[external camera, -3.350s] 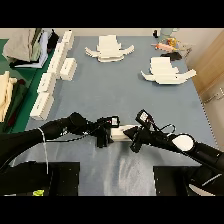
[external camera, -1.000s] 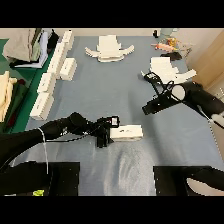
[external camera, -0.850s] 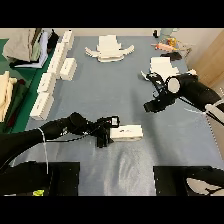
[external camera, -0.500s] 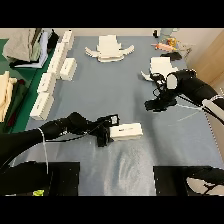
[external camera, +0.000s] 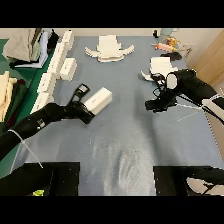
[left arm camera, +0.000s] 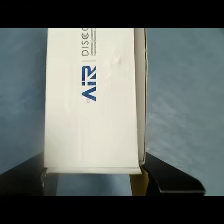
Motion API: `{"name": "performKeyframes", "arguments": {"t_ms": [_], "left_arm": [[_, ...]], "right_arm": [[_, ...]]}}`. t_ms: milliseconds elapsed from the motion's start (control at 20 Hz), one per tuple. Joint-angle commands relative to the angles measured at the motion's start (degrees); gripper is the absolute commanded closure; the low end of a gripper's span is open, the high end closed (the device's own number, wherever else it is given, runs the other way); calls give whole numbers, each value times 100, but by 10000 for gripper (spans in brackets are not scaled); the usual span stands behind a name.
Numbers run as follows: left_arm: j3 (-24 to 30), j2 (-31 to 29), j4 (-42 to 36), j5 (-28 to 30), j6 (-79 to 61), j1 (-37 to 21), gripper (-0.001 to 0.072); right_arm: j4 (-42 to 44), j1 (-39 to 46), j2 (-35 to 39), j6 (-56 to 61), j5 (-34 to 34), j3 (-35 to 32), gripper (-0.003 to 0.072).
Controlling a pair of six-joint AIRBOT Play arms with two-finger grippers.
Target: Fold the box.
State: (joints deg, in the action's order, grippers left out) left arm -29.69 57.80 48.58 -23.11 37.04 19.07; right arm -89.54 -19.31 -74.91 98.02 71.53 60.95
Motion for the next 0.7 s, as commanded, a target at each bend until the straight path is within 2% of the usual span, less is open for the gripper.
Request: {"name": "performKeyframes", "arguments": {"t_ms": [0, 150, 300, 500, 650], "left_arm": [[-2, -173, 1335, 42, 1915, -1123, 190], [-13, -170, 1338, 291, 2155, -1873, 190], [-31, -61, 1340, 815, 2151, -2072, 190], [-507, 717, 1335, 852, 2159, -2072, 190], [-1174, 1478, 1335, 855, 2288, -2070, 190]], "right_arm": [[2, 0, -2, 7, 4, 4, 680], [2, 0, -2, 7, 2, 4, 680], [2, 0, -2, 9, 2, 4, 680], [0, 0, -2, 7, 2, 4, 680], [2, 0, -2, 7, 2, 4, 680]]}}
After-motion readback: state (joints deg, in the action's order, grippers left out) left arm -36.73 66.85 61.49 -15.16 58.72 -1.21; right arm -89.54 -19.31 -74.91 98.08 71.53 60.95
